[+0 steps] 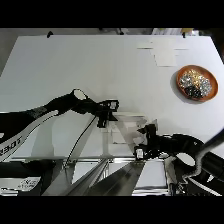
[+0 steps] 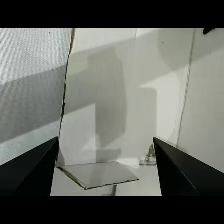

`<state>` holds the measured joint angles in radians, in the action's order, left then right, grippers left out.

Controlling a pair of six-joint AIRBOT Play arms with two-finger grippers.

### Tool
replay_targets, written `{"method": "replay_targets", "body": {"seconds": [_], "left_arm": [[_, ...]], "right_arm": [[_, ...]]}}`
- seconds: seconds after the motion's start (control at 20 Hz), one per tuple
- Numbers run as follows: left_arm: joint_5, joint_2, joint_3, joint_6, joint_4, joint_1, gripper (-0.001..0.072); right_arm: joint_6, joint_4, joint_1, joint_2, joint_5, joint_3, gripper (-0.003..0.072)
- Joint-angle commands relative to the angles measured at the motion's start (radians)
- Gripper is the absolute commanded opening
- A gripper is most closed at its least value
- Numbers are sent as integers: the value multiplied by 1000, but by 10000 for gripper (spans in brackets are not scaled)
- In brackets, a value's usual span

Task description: Fold the box and place the chain.

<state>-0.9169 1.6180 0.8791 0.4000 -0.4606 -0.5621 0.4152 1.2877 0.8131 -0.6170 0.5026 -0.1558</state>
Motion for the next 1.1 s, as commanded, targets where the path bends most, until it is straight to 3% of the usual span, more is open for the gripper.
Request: {"method": "replay_targets", "body": {"seconds": [0.0, 0.35, 1.05], "left_arm": [[0, 0, 1, 0, 0, 0, 11], [0, 0, 1, 0, 0, 0, 11], [0, 0, 1, 0, 0, 0, 11]], "right_arm": [[3, 3, 1, -1, -12, 0, 647], [3, -20, -82, 0, 111, -63, 647], [-100, -161, -278, -35, 142, -123, 664]]}}
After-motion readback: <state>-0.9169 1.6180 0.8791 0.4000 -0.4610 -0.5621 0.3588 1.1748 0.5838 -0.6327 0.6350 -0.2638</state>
